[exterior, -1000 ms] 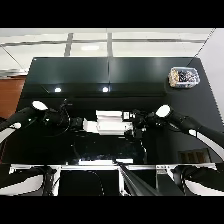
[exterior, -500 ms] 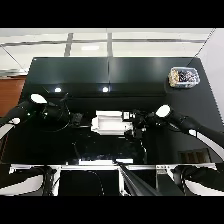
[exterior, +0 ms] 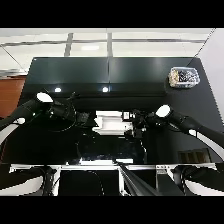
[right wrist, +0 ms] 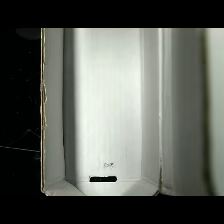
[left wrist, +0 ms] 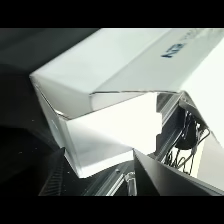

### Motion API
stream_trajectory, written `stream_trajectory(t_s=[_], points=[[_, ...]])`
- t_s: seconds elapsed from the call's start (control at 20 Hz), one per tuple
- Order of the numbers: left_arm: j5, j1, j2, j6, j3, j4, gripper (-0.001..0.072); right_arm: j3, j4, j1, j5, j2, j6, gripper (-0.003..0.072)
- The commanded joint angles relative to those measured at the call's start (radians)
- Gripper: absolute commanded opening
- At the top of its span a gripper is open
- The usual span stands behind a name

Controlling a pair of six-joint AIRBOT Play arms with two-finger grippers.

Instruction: Fold the box and place the chain.

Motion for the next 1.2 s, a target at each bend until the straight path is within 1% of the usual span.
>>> stream_trajectory(t_s=[0.0, 0.15, 0.4, 0.5, 0.6, 0.7, 0.9, 1.15], points=[[0.014, -0.035, 0.0, -0.031, 0.019, 0.008, 0.049, 0.0, 0.0, 0.0, 0.0, 0.0, 0.0, 0.0015], [0.027, -0.063, 0.0, -0.106, 0.06, 0.085, 0.049, 0.0, 0.0, 0.0, 0.0, 0.0, 0.0, 0.0014], [0.038, -0.147, 0.0, -0.254, 0.132, 0.232, 0.0481, 0.0, 0.0, 0.0, 0.0, 0.0, 0.0, 0.0014], [0.048, -0.172, 0.0, -0.284, 0.15, 0.24, 0.0435, 0.0, 0.0, 0.0, 0.0, 0.0, 0.0, 0.0014], [0.06, -0.185, 0.0, -0.322, 0.158, 0.242, 0.0406, 0.0, 0.0, 0.0, 0.0, 0.0, 0.0, 0.0015], [0.064, -0.194, 0.0, -0.343, 0.161, 0.251, 0.0405, 0.0, 0.0, 0.0, 0.0, 0.0, 0.001, 0.0015], [0.09, -0.216, 0.0, -0.417, 0.163, 0.318, 0.0405, 0.0, 0.0, 0.0, 0.0, 0.0, 0.0, 0.0014], [0.156, -0.252, 0.0, -0.498, 0.163, 0.38, 0.0406, 0.0, 0.0, 0.0, 0.0, 0.0, 0.0, 0.0015]])
